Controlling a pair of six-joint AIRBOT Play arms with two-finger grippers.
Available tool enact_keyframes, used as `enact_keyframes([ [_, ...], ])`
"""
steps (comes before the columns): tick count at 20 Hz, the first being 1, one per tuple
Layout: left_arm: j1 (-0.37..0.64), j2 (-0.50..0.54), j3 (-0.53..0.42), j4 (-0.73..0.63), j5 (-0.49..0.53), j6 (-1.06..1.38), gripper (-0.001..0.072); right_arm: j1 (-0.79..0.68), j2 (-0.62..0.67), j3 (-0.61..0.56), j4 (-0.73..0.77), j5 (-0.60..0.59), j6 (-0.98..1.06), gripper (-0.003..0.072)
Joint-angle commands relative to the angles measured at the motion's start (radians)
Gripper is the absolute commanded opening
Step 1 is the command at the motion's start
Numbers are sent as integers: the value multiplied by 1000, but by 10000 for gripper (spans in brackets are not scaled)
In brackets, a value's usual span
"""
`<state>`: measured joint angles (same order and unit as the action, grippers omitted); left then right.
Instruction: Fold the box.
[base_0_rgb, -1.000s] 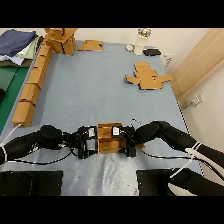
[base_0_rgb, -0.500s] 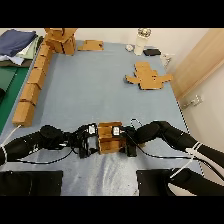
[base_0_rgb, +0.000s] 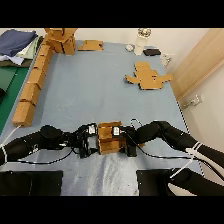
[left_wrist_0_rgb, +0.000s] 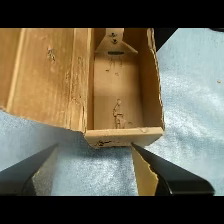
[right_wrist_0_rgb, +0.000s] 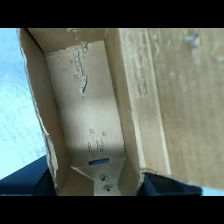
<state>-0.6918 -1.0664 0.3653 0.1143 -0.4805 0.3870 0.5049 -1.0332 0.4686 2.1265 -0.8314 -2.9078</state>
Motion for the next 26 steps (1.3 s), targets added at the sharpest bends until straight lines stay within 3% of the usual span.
enact_keyframes([
  [1, 0, 24, -19, 1, 2, -50, 696, 1, 0, 0, 1, 0, 0, 555],
  [6, 0, 90, -74, -3, 18, -74, 696, 1, 0, 0, 1, 0, 0, 555],
  [14, -39, 91, -74, 2, 5, -97, 696, 1, 0, 0, 1, 0, 0, 555],
  [19, -100, 93, -72, 43, 100, -204, 696, 1, 0, 0, 1, 0, 0, 555],
  [26, -113, 85, -67, 42, 71, -231, 696, 1, 0, 0, 1, 0, 0, 555],
])
